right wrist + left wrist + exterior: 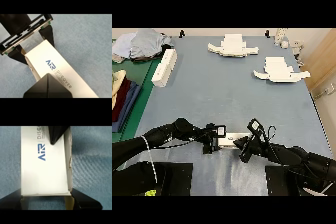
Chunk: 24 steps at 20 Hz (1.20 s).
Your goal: Fold the box.
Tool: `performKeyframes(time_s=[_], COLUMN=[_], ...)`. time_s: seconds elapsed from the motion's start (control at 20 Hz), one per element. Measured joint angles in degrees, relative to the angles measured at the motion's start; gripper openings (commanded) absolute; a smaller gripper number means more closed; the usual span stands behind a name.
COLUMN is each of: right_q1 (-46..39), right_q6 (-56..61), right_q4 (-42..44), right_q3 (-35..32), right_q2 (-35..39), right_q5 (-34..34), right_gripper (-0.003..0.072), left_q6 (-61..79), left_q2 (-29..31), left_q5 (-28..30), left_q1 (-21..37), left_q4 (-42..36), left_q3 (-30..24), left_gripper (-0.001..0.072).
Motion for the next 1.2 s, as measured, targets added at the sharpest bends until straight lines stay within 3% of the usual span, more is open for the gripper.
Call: performKeyframes(time_s=[0.9, 1.1, 1.2], right_q1=[0.1, -2.0, -6.1], right_q6=[0.4, 0.6, 2.9], right_q4=[-1.8, -6.8, -13.3], right_q3=[-0.2, 2.5, 6.7], right_q2=[6.7, 6.8, 5.7], right_q5=[1.2, -1.0, -5.3], right_gripper=[0.0003, 0.0003, 0.0003], left_q6=[0.2, 0.2, 0.2], left_q2=[0.0, 0.0, 0.0], left_q5=[0.0, 0.0, 0.0], left_q1=[0.0, 0.0, 0.0], left_q4=[0.1, 0.1, 0.1], left_q3=[0.0, 0.0, 0.0], left_gripper=[0.042, 0.042, 0.042])
